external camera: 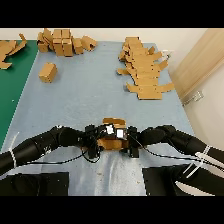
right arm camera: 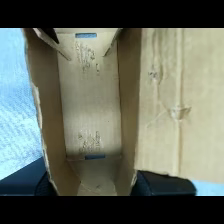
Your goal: Fold the box.
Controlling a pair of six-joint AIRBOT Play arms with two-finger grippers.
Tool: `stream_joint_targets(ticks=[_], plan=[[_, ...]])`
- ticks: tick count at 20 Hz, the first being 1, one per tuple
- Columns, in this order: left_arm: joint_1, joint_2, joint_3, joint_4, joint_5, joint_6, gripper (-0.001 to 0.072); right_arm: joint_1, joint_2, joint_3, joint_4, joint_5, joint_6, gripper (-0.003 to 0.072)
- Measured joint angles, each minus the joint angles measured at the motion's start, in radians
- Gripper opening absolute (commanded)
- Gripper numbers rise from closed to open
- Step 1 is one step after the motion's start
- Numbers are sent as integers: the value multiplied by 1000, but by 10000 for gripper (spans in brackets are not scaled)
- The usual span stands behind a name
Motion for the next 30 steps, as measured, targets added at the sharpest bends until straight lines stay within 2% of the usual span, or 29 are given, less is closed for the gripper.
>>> stream_joint_targets(ticks=[6, 7, 8, 12, 16, 20, 23, 24, 27, 30], plan=[[0, -2, 0, -14, 7, 0, 494, 0, 0, 0, 0, 0, 1, 515], [0, -2, 0, -14, 8, -1, 305, 0, 0, 0, 0, 0, 1, 515], [0, -2, 0, -13, 11, -1, 18, 0, 0, 0, 0, 0, 1, 515], [6, 23, 0, 49, -22, -71, 12, 0, 0, 0, 0, 0, 0, 516], [7, 122, 1, 196, -91, -365, 11, 0, 0, 0, 0, 0, 0, 515], [11, 293, 1, 424, -180, -830, 12, 0, 0, 0, 0, 0, 0, 516], [49, 391, -14, 643, -345, -1331, 12, 0, 0, 0, 0, 0, 0, 515], [68, 407, -28, 679, -394, -1460, 12, 0, 0, 0, 0, 0, 0, 515], [126, 424, -88, 657, -441, -1699, 12, 0, 0, 0, 0, 0, 0, 515], [169, 399, -140, 579, -429, -1790, 12, 0, 0, 0, 1, 0, 0, 515]])
